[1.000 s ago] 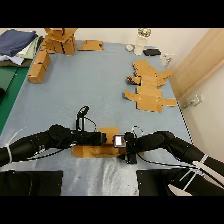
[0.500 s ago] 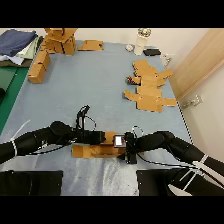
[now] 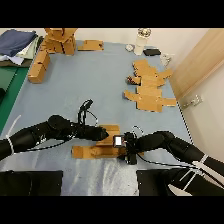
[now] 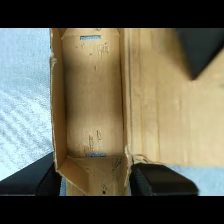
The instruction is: Fold the box.
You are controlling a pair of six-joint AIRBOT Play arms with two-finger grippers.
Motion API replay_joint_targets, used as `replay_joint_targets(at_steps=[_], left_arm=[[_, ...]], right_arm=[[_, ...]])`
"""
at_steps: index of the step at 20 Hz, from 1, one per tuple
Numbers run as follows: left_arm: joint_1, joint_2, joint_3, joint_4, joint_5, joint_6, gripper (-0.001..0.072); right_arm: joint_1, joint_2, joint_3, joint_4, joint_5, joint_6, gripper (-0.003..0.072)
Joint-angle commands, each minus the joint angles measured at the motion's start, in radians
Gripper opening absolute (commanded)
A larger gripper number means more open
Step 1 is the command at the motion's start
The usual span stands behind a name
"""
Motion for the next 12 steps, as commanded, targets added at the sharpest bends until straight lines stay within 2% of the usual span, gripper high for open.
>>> replay_joint_targets(at_steps=[1, 5, 9, 10, 11, 12], left_arm=[[0.058, 0.046, 0.011, 0.004, -0.071, 0.083, 0.001], [0.136, 0.209, -0.024, 0.071, -0.088, 0.176, 0.0009], [0.188, 0.413, -0.1, 0.295, -0.196, 0.273, 0.0015], [0.185, 0.441, -0.103, 0.37, -0.238, 0.286, 0.0063], [0.179, 0.46, -0.103, 0.443, -0.269, 0.298, 0.0484], [0.176, 0.465, -0.103, 0.503, -0.282, 0.299, 0.0698]], right_arm=[[0.0, 0.0, 0.0, 0.0, 0.003, 0.0, 0.0563], [0.0, 0.0, 0.0, 0.0, 0.002, 0.0, 0.0563], [0.0, 0.0, 0.0, 0.0, 0.002, 0.0, 0.0563], [0.0, 0.0, 0.0, 0.0, 0.002, 0.0, 0.0563], [0.0, 0.0, 0.0, 0.0, 0.002, 0.0, 0.0563], [0.0, 0.0, 0.0, 0.0, 0.002, 0.0, 0.0562]])
